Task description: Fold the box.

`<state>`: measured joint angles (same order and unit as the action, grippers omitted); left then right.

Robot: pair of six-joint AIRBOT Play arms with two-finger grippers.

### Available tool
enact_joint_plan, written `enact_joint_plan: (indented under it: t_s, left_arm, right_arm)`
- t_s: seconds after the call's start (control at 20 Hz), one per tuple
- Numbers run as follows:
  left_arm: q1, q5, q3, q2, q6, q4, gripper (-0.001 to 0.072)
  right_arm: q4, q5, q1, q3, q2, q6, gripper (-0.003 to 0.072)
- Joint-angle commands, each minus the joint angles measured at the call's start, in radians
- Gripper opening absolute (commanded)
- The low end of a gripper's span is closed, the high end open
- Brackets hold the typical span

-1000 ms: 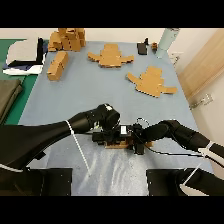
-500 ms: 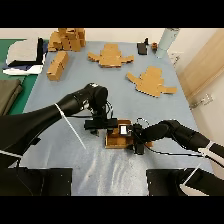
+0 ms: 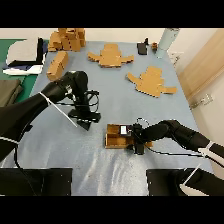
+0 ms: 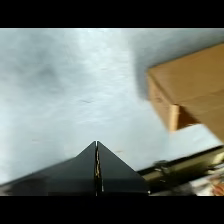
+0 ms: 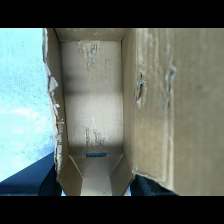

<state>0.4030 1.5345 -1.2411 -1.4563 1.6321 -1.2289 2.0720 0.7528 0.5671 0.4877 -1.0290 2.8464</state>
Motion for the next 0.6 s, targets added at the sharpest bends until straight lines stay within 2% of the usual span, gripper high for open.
enact_joint_plan:
  t_s: [0.0, 0.15, 0.35, 0.55]
  left_arm:
    - [-0.048, -0.086, 0.018, 0.002, -0.267, -0.167, 0.0015]
    - [-0.027, -0.278, 0.115, 0.027, -0.430, -0.140, 0.0014]
    - [0.068, -0.484, 0.321, 0.126, -0.612, -0.137, 0.0014]
    - [0.042, -0.703, 0.514, 0.269, -0.911, 0.034, 0.0013]
  right_arm:
    - [0.000, 0.000, 0.000, 0.000, 0.000, 0.000, 0.0530]
    - [0.000, 0.000, 0.000, 0.000, 0.000, 0.000, 0.0530]
    - [0.000, 0.000, 0.000, 0.000, 0.000, 0.000, 0.0530]
    - [0.000, 0.000, 0.000, 0.000, 0.000, 0.000, 0.0530]
